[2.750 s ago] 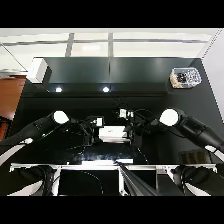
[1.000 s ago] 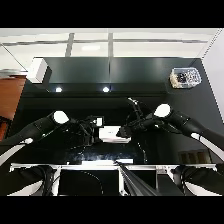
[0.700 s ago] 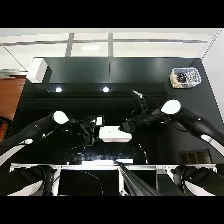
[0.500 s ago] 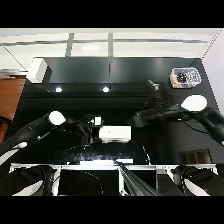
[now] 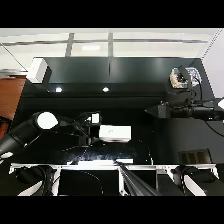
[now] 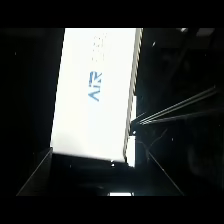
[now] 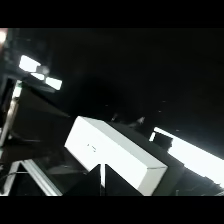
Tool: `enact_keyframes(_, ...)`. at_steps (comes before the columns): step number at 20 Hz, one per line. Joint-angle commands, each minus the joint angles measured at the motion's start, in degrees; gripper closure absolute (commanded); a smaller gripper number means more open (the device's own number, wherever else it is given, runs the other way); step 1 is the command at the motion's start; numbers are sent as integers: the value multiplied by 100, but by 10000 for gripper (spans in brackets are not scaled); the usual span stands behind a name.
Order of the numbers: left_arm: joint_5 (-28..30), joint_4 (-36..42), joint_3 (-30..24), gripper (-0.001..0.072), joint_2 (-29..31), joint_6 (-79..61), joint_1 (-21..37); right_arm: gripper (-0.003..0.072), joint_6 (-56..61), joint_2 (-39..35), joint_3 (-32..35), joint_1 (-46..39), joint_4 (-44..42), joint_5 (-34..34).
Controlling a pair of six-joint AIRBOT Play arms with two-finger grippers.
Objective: Fold the box and place the chain.
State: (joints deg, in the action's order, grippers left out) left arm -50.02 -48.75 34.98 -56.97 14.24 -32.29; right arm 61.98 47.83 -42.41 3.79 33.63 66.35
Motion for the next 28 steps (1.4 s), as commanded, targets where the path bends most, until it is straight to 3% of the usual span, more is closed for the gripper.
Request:
enact_keyframes(1,229,164,422,0,-457,411,-433,644,13,-42,-7,-105,330,-125)
enact_keyframes(8,415,168,1137,0,-1456,575,-925,644,13,-42,-4,-105,350,-120)
enact_keyframes(25,334,136,1139,-2,-1836,573,-1093,644,15,-42,-4,-105,348,-245)
enact_keyframes(28,686,72,1139,-1,-1971,573,-1189,644,15,-42,-4,-105,348,-256)
